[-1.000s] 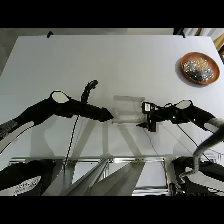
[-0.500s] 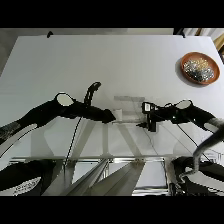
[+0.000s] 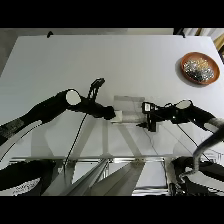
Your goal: Fold the box and place the chain.
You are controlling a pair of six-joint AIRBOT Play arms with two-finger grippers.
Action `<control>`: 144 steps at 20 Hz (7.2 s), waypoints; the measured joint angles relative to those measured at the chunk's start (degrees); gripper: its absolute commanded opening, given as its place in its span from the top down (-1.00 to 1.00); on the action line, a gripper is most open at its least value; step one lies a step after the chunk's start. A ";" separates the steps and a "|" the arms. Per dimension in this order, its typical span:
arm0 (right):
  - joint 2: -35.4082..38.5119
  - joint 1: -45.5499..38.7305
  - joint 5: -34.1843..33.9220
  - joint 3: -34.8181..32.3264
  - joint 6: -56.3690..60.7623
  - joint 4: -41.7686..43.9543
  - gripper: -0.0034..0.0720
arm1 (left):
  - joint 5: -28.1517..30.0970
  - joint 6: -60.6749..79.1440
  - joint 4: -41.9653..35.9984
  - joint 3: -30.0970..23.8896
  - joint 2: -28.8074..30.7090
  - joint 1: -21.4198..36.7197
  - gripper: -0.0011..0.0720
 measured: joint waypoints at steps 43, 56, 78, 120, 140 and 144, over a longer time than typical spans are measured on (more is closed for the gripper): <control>0.00 0.00 0.00 0.00 0.02 0.00 -0.34 | -17.14 -45.57 31.28 21.59 -15.78 -13.16 0.39; 0.00 0.00 0.13 0.00 0.04 0.00 -0.34 | -16.81 -46.71 32.46 21.66 -17.35 -14.47 0.95; 0.00 -0.02 0.02 0.00 0.04 -0.02 -0.34 | -16.57 -48.13 32.00 21.53 -17.73 -14.80 0.55; 0.00 -0.02 0.00 0.00 0.02 0.00 -0.34 | -4.02 99.38 -17.86 -1.44 -9.20 8.63 -0.97; 0.00 -0.02 0.00 0.00 0.00 -0.02 -0.34 | -4.79 104.02 -21.31 -2.32 -10.99 5.99 -0.97; 0.00 -0.02 0.00 0.00 -0.02 -0.02 -0.34 | -5.03 103.73 -23.02 -2.32 -11.69 5.75 -0.97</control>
